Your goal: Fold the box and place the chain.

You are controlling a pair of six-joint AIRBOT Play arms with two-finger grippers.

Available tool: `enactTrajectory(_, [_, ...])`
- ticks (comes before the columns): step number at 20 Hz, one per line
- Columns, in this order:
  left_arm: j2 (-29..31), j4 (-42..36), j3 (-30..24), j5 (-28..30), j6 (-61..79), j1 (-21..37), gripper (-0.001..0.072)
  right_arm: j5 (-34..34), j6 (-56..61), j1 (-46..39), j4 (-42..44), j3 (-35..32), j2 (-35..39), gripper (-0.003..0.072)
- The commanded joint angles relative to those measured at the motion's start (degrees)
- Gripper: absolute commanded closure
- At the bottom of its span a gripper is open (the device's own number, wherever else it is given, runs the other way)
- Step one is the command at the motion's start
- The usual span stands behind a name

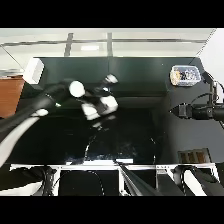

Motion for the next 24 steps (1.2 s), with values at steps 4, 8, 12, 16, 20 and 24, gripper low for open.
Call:
enactTrajectory(4, [3.34,16.11,-0.85,-13.9,-29.66,34.69,0.0416,-1.84,0.07,-0.04,0.09,0.07,-0.04,0.067])
enactTrajectory(8, [3.28,10.01,-0.96,-6.95,-30.05,51.74,0.0416,-3.5,0.09,-0.04,0.55,0.07,-0.04,0.067])
enactTrajectory(12, [-0.94,2.47,1.49,2.38,-15.52,55.3,0.0414,-6.01,0.11,-0.04,1.33,0.07,-0.07,0.067])
enactTrajectory(16, [-10.19,1.57,9.9,3.89,-10.6,54.64,0.0415,-8.0,0.55,-0.04,1.33,0.07,-0.11,0.0671])
enactTrajectory(20, [-17.73,0.39,17.66,4.46,-9.38,53.0,0.0415,-8.98,0.98,-0.04,1.38,0.07,-0.17,0.067])
enactTrajectory(24, [-19.82,2.23,22.38,6.6,-9.99,51.58,-0.0002,-9.14,1.16,-0.02,1.84,0.07,-0.17,0.067])
